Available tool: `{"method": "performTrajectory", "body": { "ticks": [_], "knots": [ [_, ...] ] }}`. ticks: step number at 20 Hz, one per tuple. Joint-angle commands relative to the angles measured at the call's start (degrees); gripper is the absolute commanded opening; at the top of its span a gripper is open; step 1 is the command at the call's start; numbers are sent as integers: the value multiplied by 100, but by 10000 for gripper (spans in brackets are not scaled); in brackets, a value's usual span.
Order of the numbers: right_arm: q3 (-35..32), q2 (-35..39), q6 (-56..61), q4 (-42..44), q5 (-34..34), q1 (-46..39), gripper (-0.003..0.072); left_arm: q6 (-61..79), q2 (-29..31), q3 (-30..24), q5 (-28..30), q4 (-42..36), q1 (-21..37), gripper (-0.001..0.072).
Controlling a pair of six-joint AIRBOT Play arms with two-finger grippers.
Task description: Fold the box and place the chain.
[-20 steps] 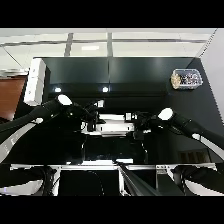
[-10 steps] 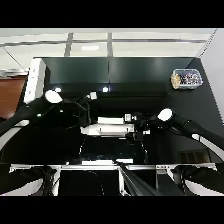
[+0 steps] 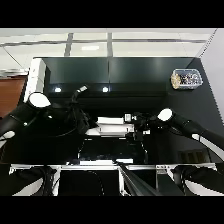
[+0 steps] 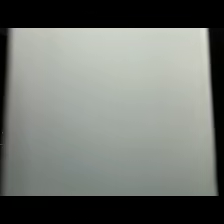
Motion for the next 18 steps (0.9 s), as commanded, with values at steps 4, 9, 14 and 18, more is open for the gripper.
{"method": "performTrajectory", "body": {
  "ticks": [4,9,14,18],
  "knots": [
    [4,0,-2,0,9,-4,68,745,-420,-168,2688,-1720,-520,26],
    [4,0,-2,0,9,-2,67,730,-1257,-168,2203,-1178,-522,25],
    [4,0,-2,0,9,-2,68,715,-1408,66,1912,-658,-332,24],
    [4,0,-2,0,9,-4,67,-179,-575,444,1182,125,256,22]
  ]
}}
